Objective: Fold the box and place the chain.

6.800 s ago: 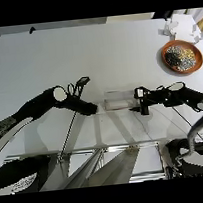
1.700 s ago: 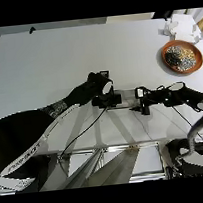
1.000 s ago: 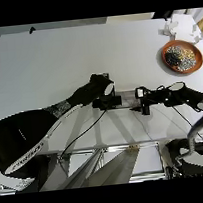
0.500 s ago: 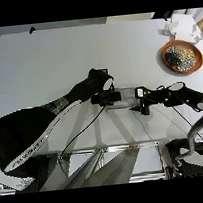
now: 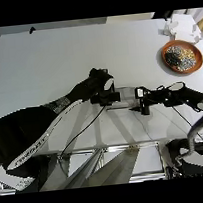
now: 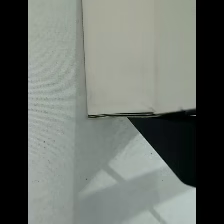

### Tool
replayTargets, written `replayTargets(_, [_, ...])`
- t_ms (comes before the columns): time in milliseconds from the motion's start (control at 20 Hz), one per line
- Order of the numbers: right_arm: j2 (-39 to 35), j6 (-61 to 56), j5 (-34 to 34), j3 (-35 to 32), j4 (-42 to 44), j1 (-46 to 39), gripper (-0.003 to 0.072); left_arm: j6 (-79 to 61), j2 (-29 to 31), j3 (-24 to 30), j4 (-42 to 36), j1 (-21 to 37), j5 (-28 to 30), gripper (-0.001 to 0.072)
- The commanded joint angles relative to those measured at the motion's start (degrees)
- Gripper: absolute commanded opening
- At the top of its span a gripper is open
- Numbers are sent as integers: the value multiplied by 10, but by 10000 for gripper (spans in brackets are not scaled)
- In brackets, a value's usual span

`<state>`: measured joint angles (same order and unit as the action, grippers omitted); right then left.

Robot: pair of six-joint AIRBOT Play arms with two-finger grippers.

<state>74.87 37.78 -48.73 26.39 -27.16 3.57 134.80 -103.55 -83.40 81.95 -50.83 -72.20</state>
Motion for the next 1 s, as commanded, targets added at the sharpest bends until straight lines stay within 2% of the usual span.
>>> replayTargets(0, [0,0,1,0,0,0,476,0,-3,1,2,0,-4,77])
replayTargets(50, [0,0,1,0,0,0,476,0,-3,1,2,-1,-4,112])
replayTargets(200, [0,0,1,1,0,0,476,0,-3,1,5,-2,-4,104])
replayTargets(250, [0,0,1,1,0,0,476,0,-3,1,5,-2,-5,33])
replayTargets(300, [0,0,1,1,0,0,476,0,-2,1,4,-2,-5,2])
replayTargets(450, [0,0,1,1,0,0,476,0,-2,1,4,-2,-5,2])
replayTargets(500, [0,0,1,1,0,0,476,0,-2,0,4,-2,-4,16])
replayTargets(600, [0,0,1,0,0,0,476,0,-2,0,3,-2,-5,177])
replayTargets(650, [0,0,1,0,0,0,476,0,0,0,0,-1,-6,235])
replayTargets(950, [0,0,1,1,0,0,476,-7,49,1,-36,31,-10,235])
